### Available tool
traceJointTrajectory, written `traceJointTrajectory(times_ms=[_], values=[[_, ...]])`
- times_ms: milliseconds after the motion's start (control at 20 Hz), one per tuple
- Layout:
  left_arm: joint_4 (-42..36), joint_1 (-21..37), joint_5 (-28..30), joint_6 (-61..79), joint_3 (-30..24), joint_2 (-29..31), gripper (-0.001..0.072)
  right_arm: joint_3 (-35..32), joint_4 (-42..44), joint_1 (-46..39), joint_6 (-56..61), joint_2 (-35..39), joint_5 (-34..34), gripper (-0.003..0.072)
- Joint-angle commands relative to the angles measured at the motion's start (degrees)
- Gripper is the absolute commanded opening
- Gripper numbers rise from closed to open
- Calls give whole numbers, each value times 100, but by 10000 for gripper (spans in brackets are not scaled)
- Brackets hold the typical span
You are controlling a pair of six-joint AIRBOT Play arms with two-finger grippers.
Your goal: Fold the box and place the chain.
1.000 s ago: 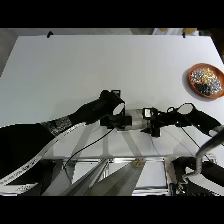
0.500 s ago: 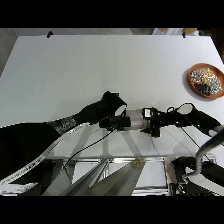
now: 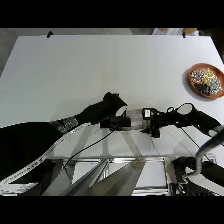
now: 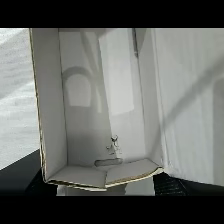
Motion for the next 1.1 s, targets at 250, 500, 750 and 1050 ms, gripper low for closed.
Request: traceJointTrajectory(times_ms=[250, 500, 750, 1050], values=[[-11, 190, -11, 17, 13, 374, 235, 0, 0, -2, -2, 4, -4, 416], [7, 173, 186, 157, 13, 195, 202, 0, 0, 0, -2, 4, -4, 416], [-42, 9, 343, 157, 13, -70, 6, 0, 2, 0, -2, 4, -4, 416], [-293, 24, 350, 511, 13, -17, 43, 0, 2, 0, 0, 4, -4, 416]])
